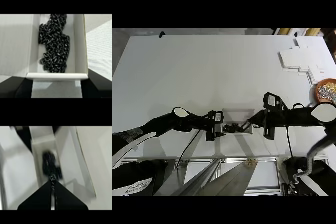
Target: Fold the box and place the chain.
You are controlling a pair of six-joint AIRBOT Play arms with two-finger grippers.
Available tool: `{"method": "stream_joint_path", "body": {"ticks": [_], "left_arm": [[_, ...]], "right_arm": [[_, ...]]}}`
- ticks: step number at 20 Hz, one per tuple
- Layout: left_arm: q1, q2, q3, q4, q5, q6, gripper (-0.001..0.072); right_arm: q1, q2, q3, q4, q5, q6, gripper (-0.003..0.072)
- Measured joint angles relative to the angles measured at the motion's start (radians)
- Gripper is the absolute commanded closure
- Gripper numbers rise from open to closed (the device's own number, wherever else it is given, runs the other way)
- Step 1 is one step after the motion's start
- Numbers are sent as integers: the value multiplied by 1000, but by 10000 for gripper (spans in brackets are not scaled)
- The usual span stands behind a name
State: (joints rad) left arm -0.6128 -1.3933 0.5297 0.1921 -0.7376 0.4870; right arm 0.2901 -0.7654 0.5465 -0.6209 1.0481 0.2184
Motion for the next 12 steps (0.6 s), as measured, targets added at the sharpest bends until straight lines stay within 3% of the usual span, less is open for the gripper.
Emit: {"method": "stream_joint_path", "body": {"ticks": [6,8,9,10,12], "left_arm": [[0,0,0,0,0,0,379],[0,0,0,0,0,0,379],[0,0,0,0,0,0,379],[0,0,0,0,0,0,379],[0,0,0,0,0,0,379]], "right_arm": [[283,-47,0,90,-264,34,664],[330,-88,0,91,-327,60,549],[346,-106,0,88,-348,72,542],[356,-118,0,79,-363,83,487],[357,-124,6,40,-379,118,481]]}}
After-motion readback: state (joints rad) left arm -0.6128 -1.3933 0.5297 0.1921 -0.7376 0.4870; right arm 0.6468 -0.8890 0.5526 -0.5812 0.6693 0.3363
